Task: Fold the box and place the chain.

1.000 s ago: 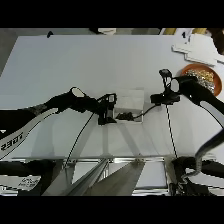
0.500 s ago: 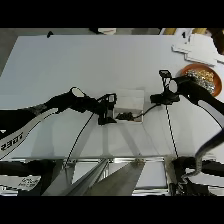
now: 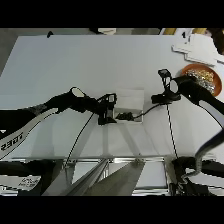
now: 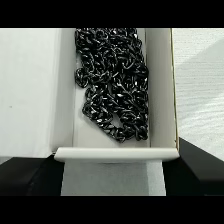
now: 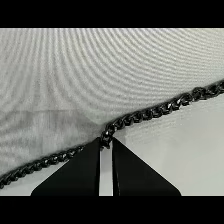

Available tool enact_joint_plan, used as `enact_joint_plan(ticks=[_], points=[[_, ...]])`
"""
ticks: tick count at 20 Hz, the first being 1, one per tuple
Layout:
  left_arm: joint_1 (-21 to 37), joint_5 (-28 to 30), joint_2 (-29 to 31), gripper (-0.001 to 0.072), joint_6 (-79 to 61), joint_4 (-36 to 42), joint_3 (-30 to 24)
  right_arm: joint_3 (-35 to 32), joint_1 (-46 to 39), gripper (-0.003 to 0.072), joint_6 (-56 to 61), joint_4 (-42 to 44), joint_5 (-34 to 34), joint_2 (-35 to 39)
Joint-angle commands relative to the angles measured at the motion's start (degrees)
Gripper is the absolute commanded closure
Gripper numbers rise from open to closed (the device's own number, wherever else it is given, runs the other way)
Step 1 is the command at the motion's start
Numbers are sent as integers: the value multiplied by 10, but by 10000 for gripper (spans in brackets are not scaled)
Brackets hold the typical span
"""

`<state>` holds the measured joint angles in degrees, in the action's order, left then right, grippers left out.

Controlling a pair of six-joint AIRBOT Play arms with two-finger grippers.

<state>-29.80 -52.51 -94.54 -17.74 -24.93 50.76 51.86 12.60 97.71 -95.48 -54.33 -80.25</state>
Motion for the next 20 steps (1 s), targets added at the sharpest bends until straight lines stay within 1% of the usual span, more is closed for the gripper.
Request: enact_joint_plan(ticks=[1,3,5,9,12,14,20], points=[[1,0,0,500,0,0,1,0,11,672,-53,0,-35,47],[1,0,0,500,0,0,1,0,32,672,-54,2,-63,97],[1,0,0,500,0,0,1,0,63,672,-54,27,-83,147],[1,0,0,500,0,0,1,0,130,672,-54,112,-93,217],[1,0,0,500,0,0,1,0,176,672,-52,170,-91,248],[1,0,0,500,0,0,1,0,202,672,-52,210,-80,258],[1,0,0,500,0,0,1,0,257,672,-52,290,2,259]])
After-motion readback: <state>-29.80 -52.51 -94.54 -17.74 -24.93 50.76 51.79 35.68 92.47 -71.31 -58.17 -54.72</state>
